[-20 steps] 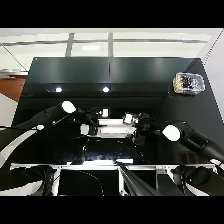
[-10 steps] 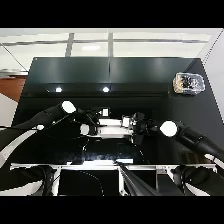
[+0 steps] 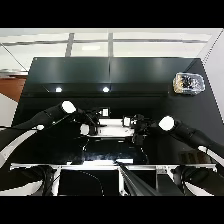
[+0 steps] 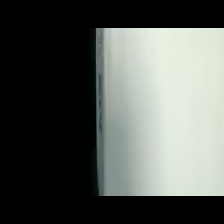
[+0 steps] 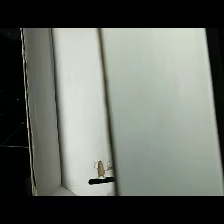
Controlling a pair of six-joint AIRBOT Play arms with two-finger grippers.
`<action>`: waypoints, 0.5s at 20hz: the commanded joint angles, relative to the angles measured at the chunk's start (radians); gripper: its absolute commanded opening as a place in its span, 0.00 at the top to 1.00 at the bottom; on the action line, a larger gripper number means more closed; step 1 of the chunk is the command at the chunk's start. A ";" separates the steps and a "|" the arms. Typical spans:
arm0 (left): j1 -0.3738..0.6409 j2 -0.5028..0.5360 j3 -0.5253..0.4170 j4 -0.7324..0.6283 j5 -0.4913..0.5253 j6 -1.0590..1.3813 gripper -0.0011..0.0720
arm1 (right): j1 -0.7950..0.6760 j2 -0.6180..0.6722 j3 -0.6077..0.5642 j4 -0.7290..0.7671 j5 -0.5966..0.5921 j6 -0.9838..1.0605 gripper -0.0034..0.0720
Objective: Fold the box and place the chain.
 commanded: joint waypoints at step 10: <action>-0.001 0.000 -0.001 0.001 0.004 0.002 0.95 | -0.040 -0.078 0.000 0.145 0.030 -0.204 0.02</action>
